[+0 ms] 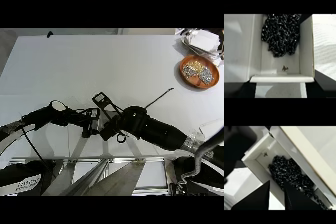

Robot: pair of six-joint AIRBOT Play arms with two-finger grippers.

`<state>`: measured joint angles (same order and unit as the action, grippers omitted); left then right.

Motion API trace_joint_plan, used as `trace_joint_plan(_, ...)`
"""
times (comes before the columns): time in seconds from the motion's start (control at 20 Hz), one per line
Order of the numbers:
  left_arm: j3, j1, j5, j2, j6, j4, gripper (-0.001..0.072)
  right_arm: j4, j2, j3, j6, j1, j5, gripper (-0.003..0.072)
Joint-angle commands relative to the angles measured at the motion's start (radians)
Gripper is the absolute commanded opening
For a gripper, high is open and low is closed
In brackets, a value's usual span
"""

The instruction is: Fold the box and place the chain.

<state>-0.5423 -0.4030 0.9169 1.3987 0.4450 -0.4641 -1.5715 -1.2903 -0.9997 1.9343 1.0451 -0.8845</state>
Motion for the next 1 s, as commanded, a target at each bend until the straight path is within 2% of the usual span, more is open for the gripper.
trace_joint_plan(0.0, 0.0, 0.0, 0.0, -0.001, 0.0, 0.0, 0.0273, -0.003, 0.085, -0.003, 0.021, -0.014, -0.005, 0.02)
trace_joint_plan(0.15, 0.0, 0.0, 0.0, -0.001, 0.0, 0.0, 0.0273, -0.008, 0.265, -0.008, 0.037, -0.097, -0.045, 0.0199)
trace_joint_plan(0.25, 0.0, 0.0, 0.0, -0.001, 0.0, 0.0, 0.0273, -0.019, 0.356, -0.008, 0.037, -0.205, -0.14, 0.02)
trace_joint_plan(0.3, 0.0, 0.0, 0.0, -0.001, 0.0, 0.0, 0.0273, -0.02, 0.369, -0.008, 0.027, -0.268, -0.227, 0.0233)
trace_joint_plan(0.35, 0.0, 0.0, 0.0, -0.001, 0.0, 0.0, 0.0273, -0.029, 0.366, -0.008, -0.005, -0.342, -0.329, 0.0306)
trace_joint_plan(0.4, 0.0, 0.0, 0.0, -0.001, 0.0, 0.0, 0.0273, -0.041, 0.355, -0.008, -0.043, -0.416, -0.394, 0.032)
trace_joint_plan(0.45, 0.0, 0.0, 0.0, -0.001, 0.0, 0.0, 0.0273, -0.053, 0.341, -0.008, -0.08, -0.496, -0.412, 0.0321)
trace_joint_plan(0.65, 0.0, 0.0, 0.0, -0.001, 0.0, 0.0, 0.0273, -0.049, 0.218, -0.008, -0.187, -0.747, -0.337, 0.032)
trace_joint_plan(0.8, 0.0, 0.0, 0.0, -0.001, 0.0, 0.0, 0.0273, -0.048, 0.068, -0.008, -0.23, -0.826, -0.326, 0.0321)
trace_joint_plan(0.95, 0.0, 0.0, 0.0, -0.001, 0.0, 0.0, 0.0273, -0.035, -0.045, -0.008, -0.235, -0.834, -0.268, 0.0344)
